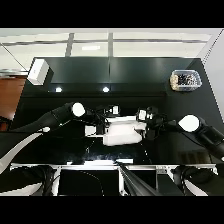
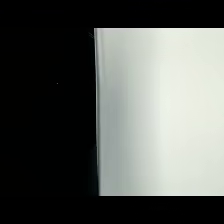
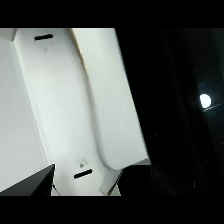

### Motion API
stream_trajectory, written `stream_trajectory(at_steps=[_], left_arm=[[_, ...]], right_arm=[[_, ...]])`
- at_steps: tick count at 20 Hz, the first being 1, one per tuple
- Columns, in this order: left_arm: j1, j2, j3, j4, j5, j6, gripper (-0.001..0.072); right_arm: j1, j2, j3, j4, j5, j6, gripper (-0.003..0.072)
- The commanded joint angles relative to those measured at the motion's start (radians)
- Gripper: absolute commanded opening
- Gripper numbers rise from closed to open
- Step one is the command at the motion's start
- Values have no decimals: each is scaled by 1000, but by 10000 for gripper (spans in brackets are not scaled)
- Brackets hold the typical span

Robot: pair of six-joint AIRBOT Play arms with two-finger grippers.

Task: Fold the box and place the chain.

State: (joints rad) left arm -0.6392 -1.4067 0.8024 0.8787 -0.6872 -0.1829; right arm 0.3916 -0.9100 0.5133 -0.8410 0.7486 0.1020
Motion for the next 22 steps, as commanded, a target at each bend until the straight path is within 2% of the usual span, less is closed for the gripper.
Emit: stream_trajectory(at_steps=[1,4,8,9,11,14,16,19,21,22], left_arm=[[0,0,6,3,3,0,25],[0,0,18,3,3,0,25],[0,0,27,4,5,0,25],[0,0,27,5,5,0,25],[1,0,27,8,7,0,25],[0,0,27,29,6,0,25],[0,0,27,29,6,0,25],[0,0,27,29,6,0,25],[0,0,27,29,5,0,25],[0,0,27,29,3,0,25]], right_arm=[[-18,-41,8,60,8,-35,707],[-19,-73,8,86,50,-92,707],[-93,-64,8,-174,43,1,707],[-126,-64,8,-203,85,26,707],[-152,-64,0,-203,187,28,706],[-95,-64,-69,-141,193,32,707],[-42,-64,-109,-68,171,38,707],[40,-64,-122,85,16,41,707],[72,-63,-120,105,-80,40,707],[72,-61,-114,103,-91,40,707]])
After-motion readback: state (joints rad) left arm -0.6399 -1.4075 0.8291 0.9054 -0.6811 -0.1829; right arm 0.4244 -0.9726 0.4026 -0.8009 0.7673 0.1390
